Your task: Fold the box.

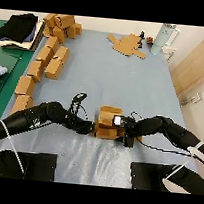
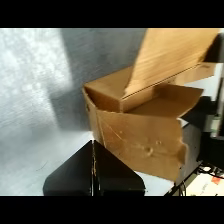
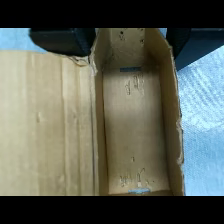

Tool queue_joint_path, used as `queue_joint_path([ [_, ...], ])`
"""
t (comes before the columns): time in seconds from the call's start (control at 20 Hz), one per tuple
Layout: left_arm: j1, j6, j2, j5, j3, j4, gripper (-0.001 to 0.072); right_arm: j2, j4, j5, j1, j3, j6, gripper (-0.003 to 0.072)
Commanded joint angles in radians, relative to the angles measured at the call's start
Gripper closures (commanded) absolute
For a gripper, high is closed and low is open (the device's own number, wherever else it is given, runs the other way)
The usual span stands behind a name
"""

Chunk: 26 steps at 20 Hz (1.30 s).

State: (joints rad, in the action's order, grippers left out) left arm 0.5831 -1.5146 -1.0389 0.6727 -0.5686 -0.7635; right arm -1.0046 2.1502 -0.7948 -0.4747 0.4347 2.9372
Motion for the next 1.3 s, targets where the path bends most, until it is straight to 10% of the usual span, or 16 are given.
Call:
queue_joint_path([
  [0.0, -0.007, -0.031, 0.002, 0.017, -0.041, -0.034, 0.0629, 0.0, 0.0, 0.0, -0.001, 0.0, 0.0, 0.0241],
  [0.05, -0.012, -0.031, 0.002, 0.017, -0.054, -0.046, 0.0442, 0.0, 0.0, 0.0, -0.001, 0.0, 0.0, 0.0241],
  [0.25, -0.033, -0.049, 0.002, 0.046, -0.086, -0.053, 0.0433, 0.0, 0.0, 0.0, -0.001, 0.0, 0.0, 0.0241],
  [0.55, -0.015, -0.06, -0.009, 0.041, -0.087, -0.014, 0.0207, 0.0, 0.0, 0.0, -0.001, 0.0, 0.0, 0.0241],
  [1.25, 0.132, -0.249, -0.093, -0.03, -0.154, -0.183, 0.0219, 0.0, 0.0, 0.0, -0.001, 0.0, 0.0, 0.0241],
])
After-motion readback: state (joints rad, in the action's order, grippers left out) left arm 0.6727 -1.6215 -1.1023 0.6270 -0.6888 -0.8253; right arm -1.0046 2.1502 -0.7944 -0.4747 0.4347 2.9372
